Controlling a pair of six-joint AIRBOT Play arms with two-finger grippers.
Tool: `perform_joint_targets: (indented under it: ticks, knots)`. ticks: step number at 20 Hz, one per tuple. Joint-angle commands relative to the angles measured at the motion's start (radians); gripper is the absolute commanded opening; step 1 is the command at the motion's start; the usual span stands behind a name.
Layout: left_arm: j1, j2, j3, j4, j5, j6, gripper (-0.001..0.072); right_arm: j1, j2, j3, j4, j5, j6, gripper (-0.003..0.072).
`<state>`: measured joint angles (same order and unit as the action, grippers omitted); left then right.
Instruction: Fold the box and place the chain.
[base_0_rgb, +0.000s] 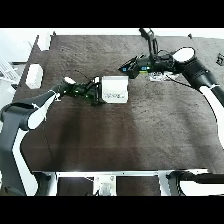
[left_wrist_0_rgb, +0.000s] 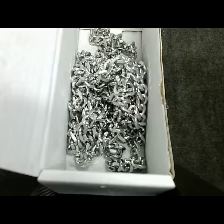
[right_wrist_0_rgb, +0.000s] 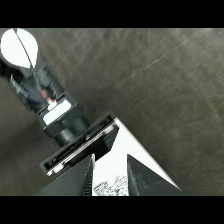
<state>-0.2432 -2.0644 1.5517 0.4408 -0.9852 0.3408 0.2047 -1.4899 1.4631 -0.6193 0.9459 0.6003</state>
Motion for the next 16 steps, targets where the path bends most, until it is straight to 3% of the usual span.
perform_joint_targets:
  ticks: [1,2,5,10,16]
  knots:
    - [0.0,-0.001,0.0,0.0,0.0,0.0,0.0349,-0.042,0.006,0.015,0.073,0.002,0.003,0.009]
    - [0.0,-0.001,0.0,0.0,0.0,0.0,0.0348,-0.058,0.006,0.015,0.114,0.0,0.002,0.0007]
    - [0.0,-0.001,0.0,0.0,0.0,0.0,0.0349,-0.108,0.006,0.015,0.246,-0.026,0.002,0.0006]
    - [0.0,-0.001,0.0,0.0,0.0,0.0,0.0349,-0.182,-0.028,0.016,0.283,-0.081,0.0,0.0002]
    - [0.0,-0.001,0.0,0.0,0.0,0.0,0.0348,-0.198,-0.228,0.135,0.324,0.074,-0.044,0.0002]
